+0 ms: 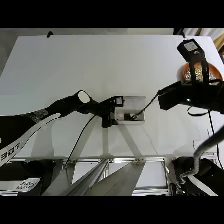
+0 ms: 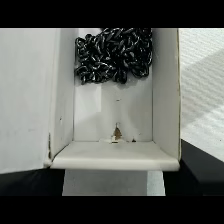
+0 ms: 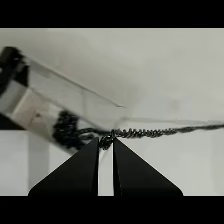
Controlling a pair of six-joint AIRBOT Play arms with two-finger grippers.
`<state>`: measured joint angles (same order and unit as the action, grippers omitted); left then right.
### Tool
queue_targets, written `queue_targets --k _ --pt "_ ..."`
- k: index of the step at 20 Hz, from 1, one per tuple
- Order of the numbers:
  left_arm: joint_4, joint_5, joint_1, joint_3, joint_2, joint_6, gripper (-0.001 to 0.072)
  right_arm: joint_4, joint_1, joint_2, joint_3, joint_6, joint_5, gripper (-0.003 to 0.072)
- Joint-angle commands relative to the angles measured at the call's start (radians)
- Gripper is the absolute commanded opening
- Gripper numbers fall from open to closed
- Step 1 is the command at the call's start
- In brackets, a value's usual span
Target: Fold the box and place the chain.
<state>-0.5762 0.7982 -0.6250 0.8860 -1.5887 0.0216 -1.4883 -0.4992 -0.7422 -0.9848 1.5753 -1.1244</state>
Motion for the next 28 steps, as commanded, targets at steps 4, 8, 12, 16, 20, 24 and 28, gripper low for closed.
queue_targets --k 4,8,12,16,20,24,28 --pt "0.0 0.0 0.0 0.0 0.0 0.0 0.0154 0.0 -0.207 0.044 -0.001 0.053 0.07 0.0011" --pt "0.0 0.0 0.0 0.0 0.0 0.0 0.0154 0.0 -0.243 0.043 -0.001 0.078 0.124 0.0011" --pt "0.0 0.0 0.0 0.0 0.0 0.0 0.0154 0.0 -0.243 0.036 0.0 0.083 0.122 0.0011" --pt "0.0 -0.001 0.0 0.0 0.0 0.0 0.0154 -0.001 -0.243 -0.039 0.024 0.095 0.126 0.0011" --pt "0.0 0.0 0.0 0.0 0.0 0.0 0.0154 0.0 -0.235 -0.162 0.125 0.097 0.231 0.0011" --pt "0.0 -0.001 0.0 0.0 0.0 0.0 0.0154 0.0 -0.234 -0.262 0.167 0.168 0.29 0.0011" --pt "0.0 0.0 0.0 0.0 0.0 0.0 0.0154 0.0 -0.234 -0.327 0.171 0.225 0.288 0.0012"
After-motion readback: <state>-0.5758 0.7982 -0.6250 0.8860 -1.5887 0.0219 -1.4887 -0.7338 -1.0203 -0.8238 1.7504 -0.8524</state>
